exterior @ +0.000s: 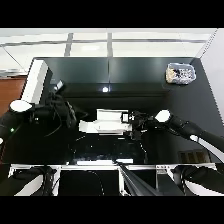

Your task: Fold the box and place the chain.

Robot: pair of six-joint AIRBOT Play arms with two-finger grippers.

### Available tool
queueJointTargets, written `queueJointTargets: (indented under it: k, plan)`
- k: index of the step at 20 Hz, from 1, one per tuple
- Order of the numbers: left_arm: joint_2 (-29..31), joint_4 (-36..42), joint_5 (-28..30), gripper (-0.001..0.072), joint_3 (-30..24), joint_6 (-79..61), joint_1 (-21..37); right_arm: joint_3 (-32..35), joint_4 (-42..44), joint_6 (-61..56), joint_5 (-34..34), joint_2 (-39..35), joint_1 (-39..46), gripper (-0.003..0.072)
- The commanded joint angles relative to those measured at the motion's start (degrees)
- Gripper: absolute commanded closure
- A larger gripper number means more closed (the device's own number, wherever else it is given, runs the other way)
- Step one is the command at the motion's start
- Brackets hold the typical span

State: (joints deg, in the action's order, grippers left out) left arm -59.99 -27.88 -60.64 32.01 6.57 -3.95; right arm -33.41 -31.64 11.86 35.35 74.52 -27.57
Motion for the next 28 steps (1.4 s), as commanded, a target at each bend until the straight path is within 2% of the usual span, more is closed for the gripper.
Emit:
queueJointTargets:
  k: [1,2,3,7,11,12,14,17,19,28]
  plan:
    - [-0.1,-2.0,-0.2,0.0286,-2.7,-19.4,-0.8,0.0,0.0,0.0,0.0,0.0,0.0,0.0561]
    - [-1.2,-1.9,2.7,0.0049,-2.7,-22.6,-2.1,0.0,0.0,0.0,0.0,0.0,0.0,0.0562]
    - [-2.4,-2.1,5.1,0.0003,-2.5,-25.5,-3.9,0.0,0.0,0.0,0.0,0.0,0.0,0.0562]
    - [-7.5,-7.7,9.2,0.0015,-0.6,-31.0,-11.5,0.0,0.0,0.0,0.0,0.0,0.0,0.0562]
    - [-9.7,-7.7,14.1,0.0024,-0.3,-30.4,-15.0,0.0,0.0,0.0,0.0,0.0,0.0,0.0562]
    - [-9.9,-7.6,13.9,0.0049,-0.3,-30.3,-15.0,0.0,0.0,0.0,0.0,0.0,0.0,0.0562]
    - [-9.9,-7.5,13.7,0.0275,-0.3,-30.1,-15.0,0.0,0.0,0.0,0.0,0.0,0.0,0.0562]
    - [-9.9,-5.8,12.0,0.0483,-0.3,-30.1,-15.0,0.0,0.0,0.0,0.0,0.0,0.0,0.0562]
    - [-9.9,-2.8,10.9,0.0492,-0.4,-30.1,-15.3,0.0,0.0,0.0,0.0,0.0,0.0,0.0562]
    - [-12.3,4.9,13.2,0.0491,-0.3,-30.1,-18.4,0.0,0.0,0.0,0.0,0.0,0.0,0.0562]
